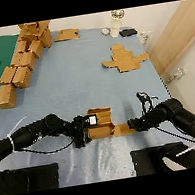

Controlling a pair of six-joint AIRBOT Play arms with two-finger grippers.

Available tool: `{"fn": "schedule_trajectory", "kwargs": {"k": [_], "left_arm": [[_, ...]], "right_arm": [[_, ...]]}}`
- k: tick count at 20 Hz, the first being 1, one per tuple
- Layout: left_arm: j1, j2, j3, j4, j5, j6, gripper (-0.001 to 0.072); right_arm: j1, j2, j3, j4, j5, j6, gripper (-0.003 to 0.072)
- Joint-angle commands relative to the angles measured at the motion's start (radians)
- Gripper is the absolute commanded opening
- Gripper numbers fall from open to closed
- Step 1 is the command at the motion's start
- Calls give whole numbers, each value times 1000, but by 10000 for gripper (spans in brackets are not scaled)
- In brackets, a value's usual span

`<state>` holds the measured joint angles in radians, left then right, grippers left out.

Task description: Fold the box.

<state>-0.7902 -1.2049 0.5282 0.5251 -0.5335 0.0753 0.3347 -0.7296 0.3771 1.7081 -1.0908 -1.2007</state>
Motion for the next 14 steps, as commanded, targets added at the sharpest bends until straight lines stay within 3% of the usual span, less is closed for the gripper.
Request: {"fn": "schedule_trajectory", "kwargs": {"k": [1,8,14], "left_arm": [[-1,0,1,-2,1,0,521],[-1,0,1,-2,1,0,522],[-1,0,1,-2,1,0,522]], "right_arm": [[0,22,-2,68,-15,-4,3],[0,139,-2,67,-125,5,4],[0,134,-3,68,-93,4,3]]}}
